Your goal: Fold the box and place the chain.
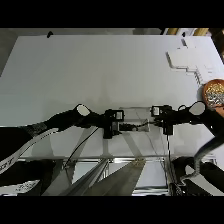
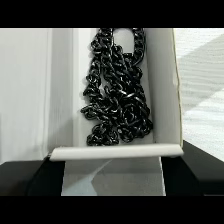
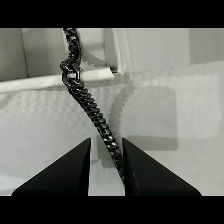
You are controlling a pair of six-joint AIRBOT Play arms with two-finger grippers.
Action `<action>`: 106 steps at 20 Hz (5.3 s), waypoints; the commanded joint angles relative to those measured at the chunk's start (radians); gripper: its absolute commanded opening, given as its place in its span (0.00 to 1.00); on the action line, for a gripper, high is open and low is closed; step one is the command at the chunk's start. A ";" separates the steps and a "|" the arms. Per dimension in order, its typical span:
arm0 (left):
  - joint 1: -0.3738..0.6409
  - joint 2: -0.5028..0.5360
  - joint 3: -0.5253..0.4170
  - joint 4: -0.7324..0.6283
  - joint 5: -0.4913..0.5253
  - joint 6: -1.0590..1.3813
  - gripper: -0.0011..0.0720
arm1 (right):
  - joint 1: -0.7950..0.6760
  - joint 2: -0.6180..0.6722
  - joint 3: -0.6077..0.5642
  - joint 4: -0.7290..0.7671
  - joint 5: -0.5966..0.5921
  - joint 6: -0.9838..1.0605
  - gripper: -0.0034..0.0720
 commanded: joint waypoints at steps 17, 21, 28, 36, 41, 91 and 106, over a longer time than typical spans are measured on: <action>0.000 0.000 0.000 0.000 0.000 0.000 0.36 | 0.002 0.420 -0.002 0.196 0.209 0.215 0.07; 0.000 0.000 0.000 0.000 0.000 0.000 0.36 | 0.078 0.462 -0.003 0.413 0.217 0.326 0.07; 0.000 0.000 0.000 0.000 0.000 0.000 0.36 | 0.325 0.367 -0.053 0.507 -0.030 0.337 0.07; 0.000 0.000 0.001 0.000 0.000 0.000 0.36 | 0.424 0.152 -0.043 0.494 -0.205 0.467 0.36; 0.000 0.000 0.000 0.000 0.000 0.000 0.36 | 0.228 0.160 0.162 0.301 0.114 0.566 0.26; 0.000 0.000 0.000 0.000 0.000 0.000 0.36 | 0.299 0.362 0.100 0.147 0.196 0.283 0.07; 0.000 0.000 0.001 0.000 0.000 0.000 0.36 | 0.550 0.149 0.100 0.087 -0.187 0.571 0.27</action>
